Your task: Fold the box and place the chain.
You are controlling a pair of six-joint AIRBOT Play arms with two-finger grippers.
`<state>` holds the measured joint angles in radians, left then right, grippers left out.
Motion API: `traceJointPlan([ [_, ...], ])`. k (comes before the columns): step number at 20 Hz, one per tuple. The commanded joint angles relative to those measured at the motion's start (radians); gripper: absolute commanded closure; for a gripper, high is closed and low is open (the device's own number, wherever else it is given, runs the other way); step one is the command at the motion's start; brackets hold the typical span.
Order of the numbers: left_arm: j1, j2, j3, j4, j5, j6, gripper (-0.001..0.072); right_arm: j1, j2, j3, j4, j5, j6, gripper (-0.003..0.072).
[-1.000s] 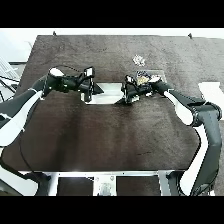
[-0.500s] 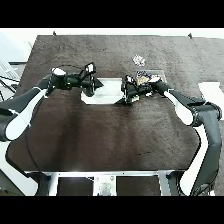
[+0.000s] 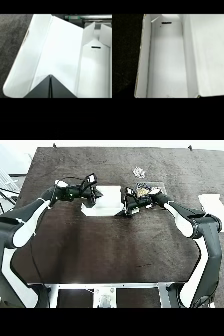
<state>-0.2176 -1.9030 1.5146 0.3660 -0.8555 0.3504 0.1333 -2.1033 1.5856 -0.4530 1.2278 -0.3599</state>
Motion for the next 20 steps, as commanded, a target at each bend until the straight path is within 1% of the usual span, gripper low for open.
traceJointPlan([
  [1,0.000,-0.013,0.002,0.001,0.010,-0.011,0.0697,0.001,0.000,0.000,0.000,0.000,0.000,0.0097],
  [3,0.000,-0.016,0.000,0.001,0.005,-0.024,0.0698,0.001,0.000,0.000,0.000,0.000,0.000,0.0098],
  [5,0.000,-0.031,0.000,0.008,-0.028,-0.039,0.0697,0.001,0.000,0.000,0.000,0.000,0.000,0.0098],
  [15,0.000,-0.044,0.001,0.023,-0.028,-0.043,0.0697,0.001,0.000,0.000,0.000,0.000,0.000,0.0098],
  [17,0.000,-0.039,0.002,0.023,-0.029,-0.043,0.0696,0.001,0.000,0.000,0.000,0.000,0.000,0.0098],
  [20,0.016,-0.004,0.021,0.031,-0.075,-0.035,0.0695,0.001,0.000,0.000,0.000,0.000,0.000,0.0098],
])
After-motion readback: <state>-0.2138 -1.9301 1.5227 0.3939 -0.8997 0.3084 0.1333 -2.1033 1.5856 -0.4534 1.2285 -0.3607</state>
